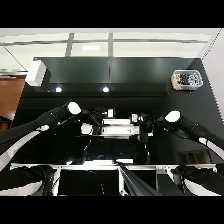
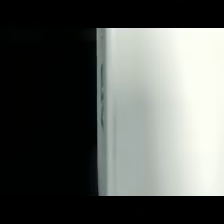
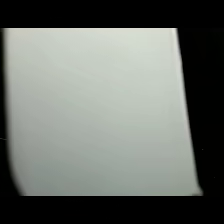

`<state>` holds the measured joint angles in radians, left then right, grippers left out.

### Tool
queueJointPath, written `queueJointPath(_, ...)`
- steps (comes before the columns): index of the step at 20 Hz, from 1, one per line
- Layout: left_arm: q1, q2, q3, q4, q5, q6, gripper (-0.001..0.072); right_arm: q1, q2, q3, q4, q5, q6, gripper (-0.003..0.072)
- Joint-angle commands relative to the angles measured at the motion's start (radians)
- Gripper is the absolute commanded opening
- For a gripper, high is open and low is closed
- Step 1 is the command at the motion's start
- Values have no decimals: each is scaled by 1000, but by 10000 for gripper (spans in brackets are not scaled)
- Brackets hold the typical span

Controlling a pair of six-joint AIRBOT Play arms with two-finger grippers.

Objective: Fold the box and place the chain.

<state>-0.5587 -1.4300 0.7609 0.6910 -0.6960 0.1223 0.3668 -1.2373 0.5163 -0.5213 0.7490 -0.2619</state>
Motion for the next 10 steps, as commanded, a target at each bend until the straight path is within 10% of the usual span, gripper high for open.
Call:
queueJointPath(1,0,0,0,0,0,0,25,22,0,1,-23,-42,35,661)
queueJointPath(10,0,0,0,0,0,0,25,22,0,1,-23,-46,40,662)
